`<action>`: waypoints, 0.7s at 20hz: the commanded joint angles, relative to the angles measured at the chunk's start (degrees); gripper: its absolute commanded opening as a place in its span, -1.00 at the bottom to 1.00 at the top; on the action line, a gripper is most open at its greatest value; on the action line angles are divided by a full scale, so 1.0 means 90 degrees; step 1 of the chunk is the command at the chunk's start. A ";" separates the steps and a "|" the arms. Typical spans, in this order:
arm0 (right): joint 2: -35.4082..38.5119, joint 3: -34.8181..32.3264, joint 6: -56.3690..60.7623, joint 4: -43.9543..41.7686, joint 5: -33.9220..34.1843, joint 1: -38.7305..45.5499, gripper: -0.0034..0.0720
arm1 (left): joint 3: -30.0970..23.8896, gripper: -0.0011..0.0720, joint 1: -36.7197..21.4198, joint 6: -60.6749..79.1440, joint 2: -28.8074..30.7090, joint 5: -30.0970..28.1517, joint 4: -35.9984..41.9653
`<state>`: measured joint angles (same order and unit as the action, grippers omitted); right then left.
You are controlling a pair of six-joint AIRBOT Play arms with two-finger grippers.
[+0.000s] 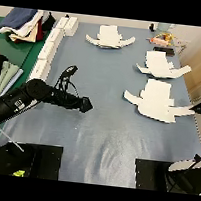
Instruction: Fold the box.
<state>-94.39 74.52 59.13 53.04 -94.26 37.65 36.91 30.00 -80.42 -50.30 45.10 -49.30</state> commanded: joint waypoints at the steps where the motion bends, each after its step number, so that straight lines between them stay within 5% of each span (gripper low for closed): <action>1: 0.0573 -0.0401 0.0100 -0.0882 -0.0129 -0.0561 -0.90 | 0.0005 0.65 -0.0010 0.0005 0.0007 0.0022 -0.0100; 7: 0.2635 -0.2824 0.1086 -0.0865 0.1336 -0.2181 -0.90 | 0.0007 0.65 -0.0192 0.0017 0.0007 0.0641 -0.0221; 11: 0.3978 -0.4646 0.1564 -0.0821 0.2390 -0.3218 -0.90 | 0.0007 0.65 -0.1044 0.0355 0.0007 0.1426 -0.0238; 14: 0.4408 -0.5212 0.2084 -0.0554 0.3007 -0.3606 -0.87 | 0.0005 0.65 -0.1581 0.0542 0.0007 0.1812 -0.0231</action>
<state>-59.75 34.30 73.06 46.44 -74.35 9.43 36.93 19.99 -77.49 -50.28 56.84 -51.40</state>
